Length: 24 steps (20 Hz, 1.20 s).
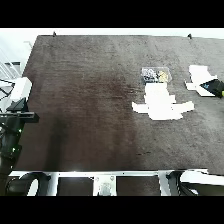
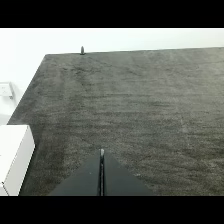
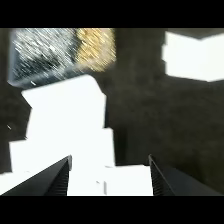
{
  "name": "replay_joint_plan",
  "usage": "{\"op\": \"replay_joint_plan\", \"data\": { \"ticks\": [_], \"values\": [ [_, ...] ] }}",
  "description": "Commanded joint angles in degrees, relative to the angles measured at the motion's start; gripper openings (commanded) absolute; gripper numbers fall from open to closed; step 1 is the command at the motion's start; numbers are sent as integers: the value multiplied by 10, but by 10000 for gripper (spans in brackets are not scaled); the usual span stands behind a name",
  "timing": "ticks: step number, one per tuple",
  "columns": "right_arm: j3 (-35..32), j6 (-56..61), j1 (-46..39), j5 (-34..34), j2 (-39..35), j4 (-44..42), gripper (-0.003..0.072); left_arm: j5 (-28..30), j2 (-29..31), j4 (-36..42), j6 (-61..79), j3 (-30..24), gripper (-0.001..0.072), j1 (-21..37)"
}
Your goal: Fold the box and place the chain.
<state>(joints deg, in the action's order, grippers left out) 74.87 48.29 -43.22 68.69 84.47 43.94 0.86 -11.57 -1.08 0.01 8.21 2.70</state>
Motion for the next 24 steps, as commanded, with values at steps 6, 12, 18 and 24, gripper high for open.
{"op": "replay_joint_plan", "data": {
  "ticks": [6, 12, 18, 24],
  "values": [
    [218, 66, -8, 170, 221, 140, 557, 0, 0, 0, 0, 0, 21, 0],
    [216, 50, 30, 225, 285, 122, 557, 0, 0, 0, 0, 0, 21, 0],
    [195, 43, 54, 251, 308, 105, 556, 0, 0, 0, 0, 0, 21, 0],
    [141, -24, 55, 268, 309, 30, 19, 0, 0, 0, 0, 0, 21, 0]
  ]
}}
